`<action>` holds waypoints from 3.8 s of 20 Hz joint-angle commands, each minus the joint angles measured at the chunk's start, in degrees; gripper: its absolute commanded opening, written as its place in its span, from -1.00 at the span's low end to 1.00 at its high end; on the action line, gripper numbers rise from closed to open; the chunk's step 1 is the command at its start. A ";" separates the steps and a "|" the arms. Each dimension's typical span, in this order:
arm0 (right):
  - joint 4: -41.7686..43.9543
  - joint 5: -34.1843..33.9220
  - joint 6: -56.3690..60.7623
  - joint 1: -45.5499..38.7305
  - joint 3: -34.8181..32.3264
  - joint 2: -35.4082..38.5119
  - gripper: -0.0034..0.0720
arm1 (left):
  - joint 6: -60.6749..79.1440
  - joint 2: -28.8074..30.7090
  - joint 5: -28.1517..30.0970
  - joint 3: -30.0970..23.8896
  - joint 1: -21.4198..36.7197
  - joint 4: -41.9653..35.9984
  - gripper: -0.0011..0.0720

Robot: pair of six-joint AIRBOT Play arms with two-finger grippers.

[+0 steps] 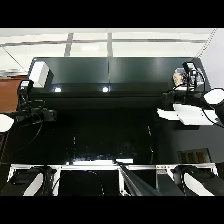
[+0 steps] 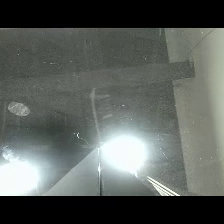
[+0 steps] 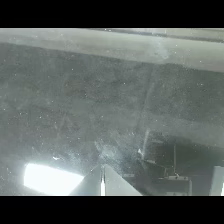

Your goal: Fold the box and place the chain.

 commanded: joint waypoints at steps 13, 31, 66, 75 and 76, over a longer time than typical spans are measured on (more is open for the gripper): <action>0.98 -4.17 0.02 0.07 -0.02 -0.04 -0.87 | 0.00 0.07 0.02 -0.02 -0.02 0.02 -0.91; -8.57 5.25 2.86 -55.52 17.25 -16.39 1.00 | 0.00 0.07 6.25 -0.04 -0.02 -1.57 -0.90; 24.48 -5.33 -4.20 1.42 -17.25 10.01 -0.88 | 0.20 -0.59 6.03 -0.24 -0.28 -11.32 -0.90; 35.43 -24.79 -4.04 23.37 -25.46 10.03 -0.88 | 0.79 -20.65 0.42 8.02 -12.37 -21.03 0.95; 35.43 -24.41 -4.04 23.37 -25.46 10.03 -0.88 | 2.34 -24.39 -2.78 10.93 -12.31 -24.96 0.95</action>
